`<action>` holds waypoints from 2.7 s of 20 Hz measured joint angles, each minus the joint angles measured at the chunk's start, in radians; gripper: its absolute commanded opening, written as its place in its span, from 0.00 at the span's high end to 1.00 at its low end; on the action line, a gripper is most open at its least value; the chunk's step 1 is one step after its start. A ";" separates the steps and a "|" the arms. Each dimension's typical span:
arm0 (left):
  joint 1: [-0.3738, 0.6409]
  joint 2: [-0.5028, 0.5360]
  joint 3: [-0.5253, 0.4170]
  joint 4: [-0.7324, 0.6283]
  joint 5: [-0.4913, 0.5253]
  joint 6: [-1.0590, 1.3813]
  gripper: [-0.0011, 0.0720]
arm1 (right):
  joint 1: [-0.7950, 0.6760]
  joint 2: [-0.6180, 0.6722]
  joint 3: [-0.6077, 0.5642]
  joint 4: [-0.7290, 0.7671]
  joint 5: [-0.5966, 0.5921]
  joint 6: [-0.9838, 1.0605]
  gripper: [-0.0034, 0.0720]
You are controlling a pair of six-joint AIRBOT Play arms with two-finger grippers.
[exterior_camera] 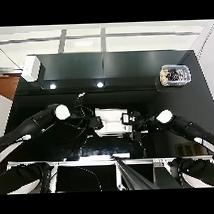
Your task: Fold the box and place the chain.
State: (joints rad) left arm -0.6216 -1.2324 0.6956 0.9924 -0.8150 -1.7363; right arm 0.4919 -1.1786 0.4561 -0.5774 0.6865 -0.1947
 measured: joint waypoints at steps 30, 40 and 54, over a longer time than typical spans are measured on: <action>-0.251 -0.185 0.274 0.492 -0.194 -0.628 0.62 | 0.000 0.000 0.000 0.000 0.000 0.000 0.25; -0.251 -0.208 0.274 0.492 -0.183 -0.639 0.62 | 0.000 0.000 0.000 0.000 0.000 0.000 0.25; -0.251 -0.212 0.284 0.491 -0.215 -0.653 0.63 | 0.000 0.000 0.000 0.000 0.000 0.000 0.25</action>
State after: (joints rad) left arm -0.8726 -1.4445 0.9794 1.4830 -1.0298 -2.3890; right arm 0.4919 -1.1786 0.4561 -0.5777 0.6865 -0.1951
